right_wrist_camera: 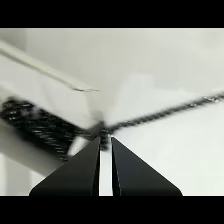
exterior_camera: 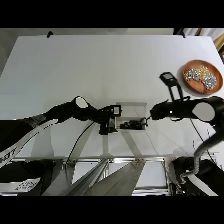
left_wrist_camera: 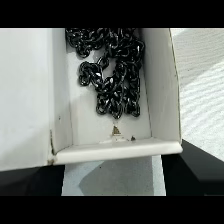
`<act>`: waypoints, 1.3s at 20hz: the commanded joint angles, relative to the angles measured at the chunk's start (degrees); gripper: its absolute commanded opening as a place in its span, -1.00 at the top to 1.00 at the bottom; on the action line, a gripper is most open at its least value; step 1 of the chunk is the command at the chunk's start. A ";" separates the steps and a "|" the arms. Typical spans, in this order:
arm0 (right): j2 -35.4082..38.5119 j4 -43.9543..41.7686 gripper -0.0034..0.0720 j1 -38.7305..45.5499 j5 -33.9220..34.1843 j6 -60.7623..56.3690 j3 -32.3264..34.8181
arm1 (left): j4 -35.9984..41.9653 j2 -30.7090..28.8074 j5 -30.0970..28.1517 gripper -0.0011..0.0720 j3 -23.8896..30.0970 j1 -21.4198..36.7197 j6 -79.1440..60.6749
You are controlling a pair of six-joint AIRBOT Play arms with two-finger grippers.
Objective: Fold the box and place the chain.
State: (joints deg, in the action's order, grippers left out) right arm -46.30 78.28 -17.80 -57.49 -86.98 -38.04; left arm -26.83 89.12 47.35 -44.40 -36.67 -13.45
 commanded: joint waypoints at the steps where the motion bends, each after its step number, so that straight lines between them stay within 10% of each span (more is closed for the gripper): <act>1: 1.97 7.93 0.69 7.41 -2.51 -4.50 0.44 | 0.00 -0.04 0.00 0.06 0.00 0.02 -0.02; 10: -17.99 1.57 0.37 10.47 6.97 -0.94 0.70 | 0.00 -0.04 0.00 0.06 0.00 0.02 -0.02; 26: -23.61 1.38 0.39 9.77 14.01 -0.87 0.66 | 0.00 -0.04 0.00 0.06 0.00 0.02 -0.02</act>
State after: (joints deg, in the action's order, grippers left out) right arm -69.71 79.70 -7.97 -44.71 -87.83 -37.32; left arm -26.81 89.12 47.35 -44.40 -36.67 -13.45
